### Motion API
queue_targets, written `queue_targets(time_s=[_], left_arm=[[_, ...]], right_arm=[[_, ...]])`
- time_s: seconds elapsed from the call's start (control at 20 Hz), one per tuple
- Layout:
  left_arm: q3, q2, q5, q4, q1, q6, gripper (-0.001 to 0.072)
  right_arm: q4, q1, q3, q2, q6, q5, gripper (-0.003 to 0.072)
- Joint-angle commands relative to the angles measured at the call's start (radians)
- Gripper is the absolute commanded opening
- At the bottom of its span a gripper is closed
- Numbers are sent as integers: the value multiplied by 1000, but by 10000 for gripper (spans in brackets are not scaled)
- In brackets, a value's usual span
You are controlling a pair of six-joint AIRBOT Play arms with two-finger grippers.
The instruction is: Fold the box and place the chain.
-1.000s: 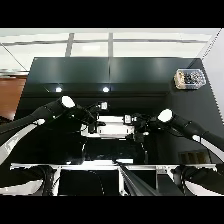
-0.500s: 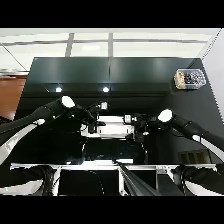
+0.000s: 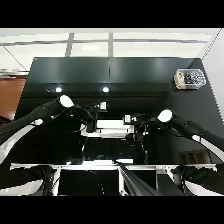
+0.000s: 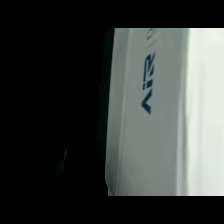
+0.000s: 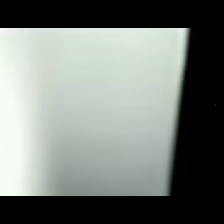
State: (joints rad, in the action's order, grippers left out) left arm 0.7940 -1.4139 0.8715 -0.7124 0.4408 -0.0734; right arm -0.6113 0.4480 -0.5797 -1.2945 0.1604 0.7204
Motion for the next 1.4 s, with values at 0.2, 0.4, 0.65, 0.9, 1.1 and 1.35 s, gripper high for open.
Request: queue_targets(time_s=[0.2,0.4,0.65,0.9,1.1,1.35], left_arm=[[13,253,142,-338,-23,370,558],[2,304,403,-370,-38,774,30],[-126,289,292,205,-10,631,29],[-145,266,-211,322,-9,536,30],[-144,223,-327,322,-9,518,30],[-106,93,-245,152,-9,531,30]], right_arm=[[-2,1,1,0,0,1,244],[-2,1,1,0,0,1,244],[1,1,1,0,0,1,244],[1,1,1,0,-19,1,244],[1,1,1,0,-19,1,244],[1,1,1,-1,-19,1,244]])
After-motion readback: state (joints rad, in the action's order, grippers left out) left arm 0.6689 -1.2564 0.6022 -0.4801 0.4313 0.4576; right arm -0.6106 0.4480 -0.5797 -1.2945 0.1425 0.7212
